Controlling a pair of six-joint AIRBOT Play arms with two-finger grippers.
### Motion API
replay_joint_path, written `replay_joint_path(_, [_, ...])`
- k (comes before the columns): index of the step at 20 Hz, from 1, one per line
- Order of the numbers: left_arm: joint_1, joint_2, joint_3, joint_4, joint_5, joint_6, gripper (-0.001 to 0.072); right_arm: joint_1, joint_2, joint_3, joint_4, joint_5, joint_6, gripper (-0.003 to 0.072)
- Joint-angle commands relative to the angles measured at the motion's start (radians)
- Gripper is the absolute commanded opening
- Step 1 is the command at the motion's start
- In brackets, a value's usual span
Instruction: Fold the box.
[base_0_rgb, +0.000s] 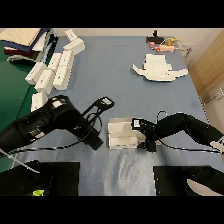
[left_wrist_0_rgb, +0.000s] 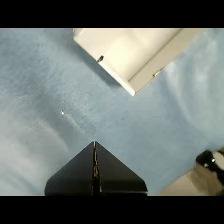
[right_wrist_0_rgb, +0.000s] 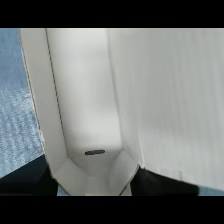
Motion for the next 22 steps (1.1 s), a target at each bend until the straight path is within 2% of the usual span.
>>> replay_joint_path(1, [0.269,0.111,-0.211,-0.309,0.129,0.540,0.0013,0.000,0.000,0.000,0.000,0.000,0.000,0.0506])
replay_joint_path(2, [0.331,0.114,-0.248,-0.349,0.153,0.668,0.0015,0.000,0.000,0.000,0.000,0.000,0.000,0.0506])
replay_joint_path(3, [0.375,0.113,-0.280,-0.362,0.181,0.774,0.0156,0.000,0.000,0.000,0.000,0.000,0.000,0.0506])
replay_joint_path(4, [0.394,0.111,-0.303,-0.361,0.224,0.851,0.0572,0.000,0.000,0.000,0.000,0.000,0.000,0.0507])
replay_joint_path(5, [0.396,0.111,-0.323,-0.361,0.275,0.918,0.0697,0.000,0.000,0.000,0.000,0.000,0.000,0.0506])
replay_joint_path(9, [0.332,0.098,-0.382,-0.370,0.432,1.216,0.0697,0.000,0.000,0.000,0.000,0.000,0.000,0.0506])
replay_joint_path(12, [0.247,0.091,-0.424,-0.370,0.541,1.241,0.0697,0.000,0.000,0.000,0.000,0.000,0.000,0.0506])
replay_joint_path(15, [0.169,0.043,-0.433,-0.391,0.581,1.241,0.0697,0.000,0.000,0.000,0.000,0.000,0.000,0.0506])
replay_joint_path(17, [0.149,0.005,-0.433,-0.473,0.612,1.266,0.0697,0.000,0.000,0.000,0.000,0.000,0.000,0.0506])
replay_joint_path(22, [0.178,-0.049,-0.433,-0.703,0.694,1.490,0.0697,0.000,0.000,0.000,0.000,0.000,0.000,0.0506])
